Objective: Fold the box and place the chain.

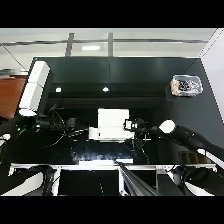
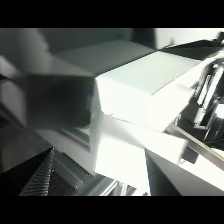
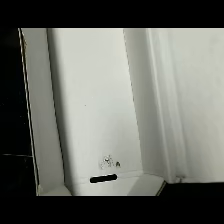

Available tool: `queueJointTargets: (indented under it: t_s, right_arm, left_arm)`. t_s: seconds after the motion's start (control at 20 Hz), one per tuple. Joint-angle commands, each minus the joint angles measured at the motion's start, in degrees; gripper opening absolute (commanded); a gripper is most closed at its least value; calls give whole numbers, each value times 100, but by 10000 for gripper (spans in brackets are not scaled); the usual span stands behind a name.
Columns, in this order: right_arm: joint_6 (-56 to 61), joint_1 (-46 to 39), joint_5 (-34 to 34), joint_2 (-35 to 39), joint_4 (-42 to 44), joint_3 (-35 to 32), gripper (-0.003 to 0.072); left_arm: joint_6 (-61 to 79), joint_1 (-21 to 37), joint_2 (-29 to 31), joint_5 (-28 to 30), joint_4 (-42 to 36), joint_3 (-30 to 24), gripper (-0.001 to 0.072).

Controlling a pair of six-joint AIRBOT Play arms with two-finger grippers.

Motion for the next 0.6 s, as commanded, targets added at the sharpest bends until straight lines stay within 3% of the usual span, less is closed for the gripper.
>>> queueJointTargets:
  t_s: [0.0, 0.25, 0.55]
  right_arm:
    - [2, 2, 0, -2, 2, 0, 391]
    - [2, 2, 0, -2, 2, 0, 392]
    - [2, 2, 0, -4, 2, 0, 391]
  left_arm:
    - [-361, -321, 382, 170, -9, 48, 642]
    - [-603, -1294, 487, 802, 9, 48, 631]
    - [-605, -1353, 490, 638, -2, 48, 615]
